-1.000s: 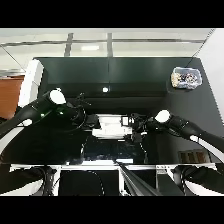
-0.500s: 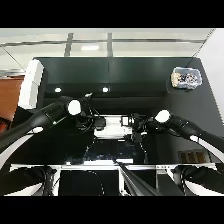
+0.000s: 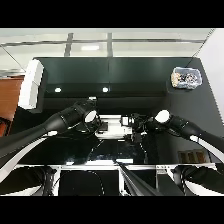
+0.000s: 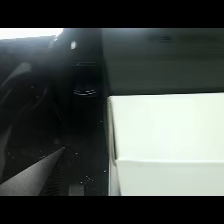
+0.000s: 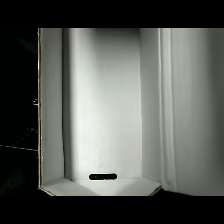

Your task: Fold the box and place the chain.

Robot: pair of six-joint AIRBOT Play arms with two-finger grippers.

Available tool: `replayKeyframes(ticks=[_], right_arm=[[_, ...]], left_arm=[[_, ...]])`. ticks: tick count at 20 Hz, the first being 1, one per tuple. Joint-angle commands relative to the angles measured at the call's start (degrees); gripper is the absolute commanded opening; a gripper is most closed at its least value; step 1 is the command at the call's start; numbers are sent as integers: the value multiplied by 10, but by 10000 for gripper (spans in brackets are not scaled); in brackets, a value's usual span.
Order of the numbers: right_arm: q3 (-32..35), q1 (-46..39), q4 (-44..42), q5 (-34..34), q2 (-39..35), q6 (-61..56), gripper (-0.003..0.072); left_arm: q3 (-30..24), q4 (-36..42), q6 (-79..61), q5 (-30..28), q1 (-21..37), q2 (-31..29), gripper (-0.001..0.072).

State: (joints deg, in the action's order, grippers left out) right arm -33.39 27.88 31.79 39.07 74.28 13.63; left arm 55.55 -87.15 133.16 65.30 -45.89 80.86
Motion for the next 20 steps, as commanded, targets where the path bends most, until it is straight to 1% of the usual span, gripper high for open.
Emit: replayKeyframes(ticks=[1, 3, 4, 5, 6, 7, 8, 11, 12, 13, 14, 15, 17, 18, 19, 20], right_arm=[[0, 0, 0, -1, 0, -1, 471], [0, 0, 0, -1, 0, -1, 471], [0, 0, 0, -1, 0, -1, 471], [0, 0, 0, -1, 0, -1, 471], [0, 0, 0, -1, 0, -1, 470], [0, 0, 0, -1, 0, -1, 471], [0, 0, 0, -1, 0, -1, 471], [0, 0, 0, -1, 0, -1, 471], [0, 0, 0, -1, 0, -1, 470], [0, 0, 0, -1, 0, -1, 471], [0, 0, 0, -1, 0, -1, 471], [0, 0, 0, -1, 0, -1, 470], [0, 0, 0, -2, 0, -1, 471], [0, 0, 0, -1, 0, -1, 471], [0, 0, 0, -1, 0, -1, 471], [0, 0, 0, -1, 0, -1, 471]], left_arm=[[7, -13, 54, 5, -10, 10, 485], [7, -14, 66, 4, -10, 10, 485], [7, -13, 68, -4, -10, 10, 461], [7, -10, 68, -11, -10, 10, 313], [7, -2, 68, -19, -10, 10, 180], [7, -2, 68, -26, -10, 10, 117], [7, 6, 66, -29, -10, 10, 29], [7, 10, 66, -33, -10, 10, 30], [7, 10, 66, -32, -10, 10, 43], [7, 9, 66, -32, -10, 10, 170], [8, 6, 66, -31, -9, 10, 346], [9, 6, 66, -30, -7, 10, 417], [9, 0, 66, -31, -5, 10, 417], [9, -12, 66, -28, -5, 10, 401], [9, -23, 68, -26, -5, 10, 349], [9, -30, 68, -25, -5, 10, 243]])
